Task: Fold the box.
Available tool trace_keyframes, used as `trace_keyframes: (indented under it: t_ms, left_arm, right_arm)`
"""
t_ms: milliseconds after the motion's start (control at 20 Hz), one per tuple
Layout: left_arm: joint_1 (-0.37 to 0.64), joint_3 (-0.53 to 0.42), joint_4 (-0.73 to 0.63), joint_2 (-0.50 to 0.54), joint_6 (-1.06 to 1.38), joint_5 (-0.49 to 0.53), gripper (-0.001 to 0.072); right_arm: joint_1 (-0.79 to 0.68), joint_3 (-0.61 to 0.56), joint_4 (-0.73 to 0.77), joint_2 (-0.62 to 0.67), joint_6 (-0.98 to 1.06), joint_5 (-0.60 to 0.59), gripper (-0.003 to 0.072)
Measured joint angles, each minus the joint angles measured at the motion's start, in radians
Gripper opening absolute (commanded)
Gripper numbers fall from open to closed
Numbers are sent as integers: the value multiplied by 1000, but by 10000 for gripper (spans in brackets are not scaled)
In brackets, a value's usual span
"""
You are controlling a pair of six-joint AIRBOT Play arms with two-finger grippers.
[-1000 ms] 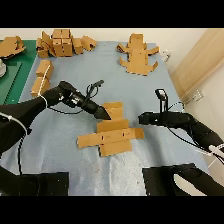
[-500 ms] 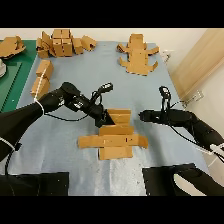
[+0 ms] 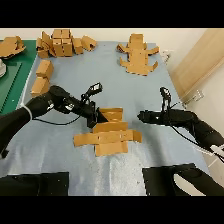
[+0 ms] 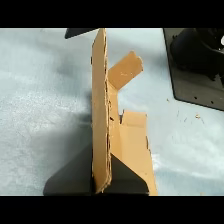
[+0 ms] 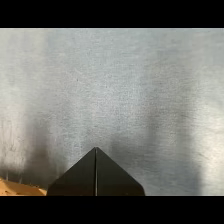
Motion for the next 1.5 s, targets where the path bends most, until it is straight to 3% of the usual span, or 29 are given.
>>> trace_keyframes:
  t_ms: [300, 600, 1000, 1500]
  left_arm:
    - [-15, -189, -193, 110, 275, 199, 12]
    - [-46, -191, -238, 80, 406, 323, 13]
    - [-143, -183, -230, 69, 400, 348, 13]
    - [-178, -194, -140, 68, 286, 314, 13]
  right_arm:
    - [0, 0, 11, 0, 9, 0, 1]
    - [0, 0, 11, 0, -1, 11, 1]
    - [0, 0, 11, 0, -27, 32, 2]
    - [0, 0, 12, 0, -34, 34, 2]
